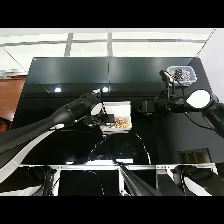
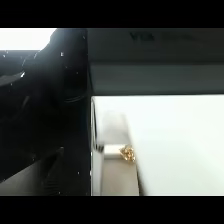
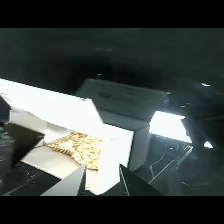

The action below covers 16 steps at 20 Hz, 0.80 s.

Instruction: Fold the box and place the chain.

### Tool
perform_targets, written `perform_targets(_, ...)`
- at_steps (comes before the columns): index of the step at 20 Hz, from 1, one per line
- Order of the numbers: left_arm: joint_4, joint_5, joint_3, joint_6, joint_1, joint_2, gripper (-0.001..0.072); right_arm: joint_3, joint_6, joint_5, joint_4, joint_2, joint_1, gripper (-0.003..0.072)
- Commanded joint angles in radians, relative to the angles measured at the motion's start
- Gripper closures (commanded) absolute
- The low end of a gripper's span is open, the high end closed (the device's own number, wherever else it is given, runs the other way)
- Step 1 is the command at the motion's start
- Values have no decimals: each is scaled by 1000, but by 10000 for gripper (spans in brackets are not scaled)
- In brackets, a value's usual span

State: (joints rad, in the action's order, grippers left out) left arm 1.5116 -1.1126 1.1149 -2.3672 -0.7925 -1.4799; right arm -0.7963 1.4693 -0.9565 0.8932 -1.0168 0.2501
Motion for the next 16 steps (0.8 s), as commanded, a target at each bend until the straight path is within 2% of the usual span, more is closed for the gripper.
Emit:
perform_targets(1, 11, -48, 27, 65, -1, 25, 198, 1, -4, -16, 17, 4, -42, 433)
perform_targets(5, 71, -80, -18, 327, 5, 166, 199, 1, -4, -16, 31, 4, -42, 433)
perform_targets(7, 108, -62, -120, 382, 58, 269, 199, 1, -4, -16, 52, 4, -42, 433)
perform_targets(9, 50, 16, -264, 430, 168, 383, 198, 1, -4, -18, 61, 4, -42, 433)
perform_targets(10, -32, 83, -343, 500, 238, 443, 198, 1, -3, -16, 61, 4, -42, 433)
perform_targets(12, -327, 212, -476, 800, 379, 528, 200, 1, -4, -10, 62, 4, -42, 433)
perform_targets(13, -512, 218, -521, 1035, 446, 540, 201, 1, -3, -4, 61, 4, -42, 433)
perform_targets(14, -640, 189, -549, 1222, 494, 534, 201, 1, -3, 3, 62, 4, -42, 433)
perform_targets(16, -748, 145, -580, 1492, 533, 502, 201, 1, -4, 13, 62, 3, -42, 433)
